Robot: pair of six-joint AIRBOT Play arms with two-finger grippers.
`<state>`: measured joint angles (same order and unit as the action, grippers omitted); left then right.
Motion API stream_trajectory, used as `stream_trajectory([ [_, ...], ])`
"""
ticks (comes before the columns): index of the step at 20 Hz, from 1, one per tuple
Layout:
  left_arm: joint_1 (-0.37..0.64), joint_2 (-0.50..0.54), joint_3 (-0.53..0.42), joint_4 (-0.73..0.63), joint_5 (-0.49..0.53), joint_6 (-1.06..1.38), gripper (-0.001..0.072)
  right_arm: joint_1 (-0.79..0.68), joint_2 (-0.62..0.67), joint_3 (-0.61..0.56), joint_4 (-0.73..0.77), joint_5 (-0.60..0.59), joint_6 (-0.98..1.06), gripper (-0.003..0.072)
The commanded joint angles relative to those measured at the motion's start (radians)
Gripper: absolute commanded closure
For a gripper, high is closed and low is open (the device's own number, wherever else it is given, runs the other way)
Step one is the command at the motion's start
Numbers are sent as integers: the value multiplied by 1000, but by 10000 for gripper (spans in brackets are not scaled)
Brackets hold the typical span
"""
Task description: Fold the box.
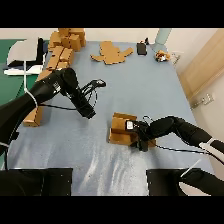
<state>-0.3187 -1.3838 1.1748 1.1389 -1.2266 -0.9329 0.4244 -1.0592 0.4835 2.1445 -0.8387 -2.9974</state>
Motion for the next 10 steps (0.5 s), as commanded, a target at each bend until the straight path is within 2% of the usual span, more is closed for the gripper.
stream_trajectory([
  [1,0,60,-100,-22,112,35,695,43,1,0,-30,-13,-3,210],
  [3,1,111,-168,-22,158,46,696,69,1,0,-32,-7,-3,210],
  [6,1,159,-236,-38,158,87,695,81,1,5,-38,-8,-3,210],
  [10,0,170,-294,-221,182,261,695,81,1,29,-99,-7,-3,210],
])
